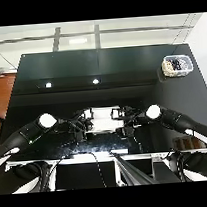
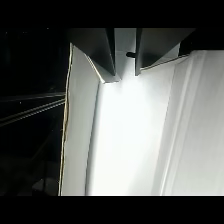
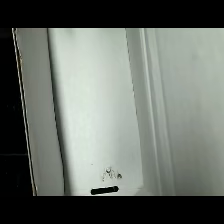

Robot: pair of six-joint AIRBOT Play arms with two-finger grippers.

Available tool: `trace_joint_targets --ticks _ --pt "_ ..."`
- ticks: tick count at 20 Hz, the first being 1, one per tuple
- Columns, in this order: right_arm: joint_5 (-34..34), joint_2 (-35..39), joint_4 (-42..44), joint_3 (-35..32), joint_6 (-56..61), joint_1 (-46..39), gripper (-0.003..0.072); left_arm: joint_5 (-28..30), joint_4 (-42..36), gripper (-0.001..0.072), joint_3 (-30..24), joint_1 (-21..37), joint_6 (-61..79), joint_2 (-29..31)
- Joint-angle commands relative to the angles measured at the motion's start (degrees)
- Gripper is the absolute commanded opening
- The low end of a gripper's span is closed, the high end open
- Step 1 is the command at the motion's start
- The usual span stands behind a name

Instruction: Fold the box and place the chain.

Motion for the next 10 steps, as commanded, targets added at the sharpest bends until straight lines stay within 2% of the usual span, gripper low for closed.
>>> trace_joint_targets --ticks 1,5,7,10 --pt "-0.1 0.0 0.1 0.0 0.0 0.0 0.0307 -0.1 -0.2 0.0163 0.1 0.0 1.6 -0.3" --pt "-0.1 0.0 0.0 0.0 0.0 0.0 0.0307 -0.1 -0.2 0.0179 0.2 0.0 1.9 -0.3" --pt "-0.1 0.0 0.1 0.0 0.0 0.0 0.0307 -0.1 -0.2 0.0354 0.2 0.0 1.9 -0.3" --pt "-0.3 0.0 0.0 0.0 0.0 0.0 0.0307 -0.3 -0.2 0.0362 0.2 0.0 1.9 -0.3"
